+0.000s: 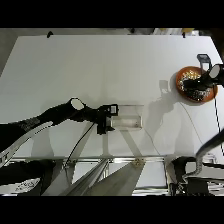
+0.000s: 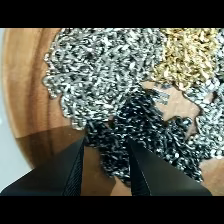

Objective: Fold the box and place the chain.

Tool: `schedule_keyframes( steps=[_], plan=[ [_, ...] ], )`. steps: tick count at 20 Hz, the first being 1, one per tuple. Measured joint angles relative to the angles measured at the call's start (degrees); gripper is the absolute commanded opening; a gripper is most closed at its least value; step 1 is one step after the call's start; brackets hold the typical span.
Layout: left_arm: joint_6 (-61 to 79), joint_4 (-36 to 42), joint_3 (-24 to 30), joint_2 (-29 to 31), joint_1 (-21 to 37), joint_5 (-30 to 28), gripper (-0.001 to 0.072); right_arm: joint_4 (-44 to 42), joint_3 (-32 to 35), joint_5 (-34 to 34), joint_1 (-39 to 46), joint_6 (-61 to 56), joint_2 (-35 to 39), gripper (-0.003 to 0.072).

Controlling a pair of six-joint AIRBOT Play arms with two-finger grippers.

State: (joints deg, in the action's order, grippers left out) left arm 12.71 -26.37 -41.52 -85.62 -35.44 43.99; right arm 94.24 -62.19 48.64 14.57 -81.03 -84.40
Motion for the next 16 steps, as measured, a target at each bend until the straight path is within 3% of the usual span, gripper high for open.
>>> schedule_keyframes(
  steps=[16],
  plan=[
    [0.0,0.0,0.0,0.0,0.0,0.0,0.0362,-1.5,0.0,-0.1,2.9,-1.6,-0.5,0.0286]
  ],
)
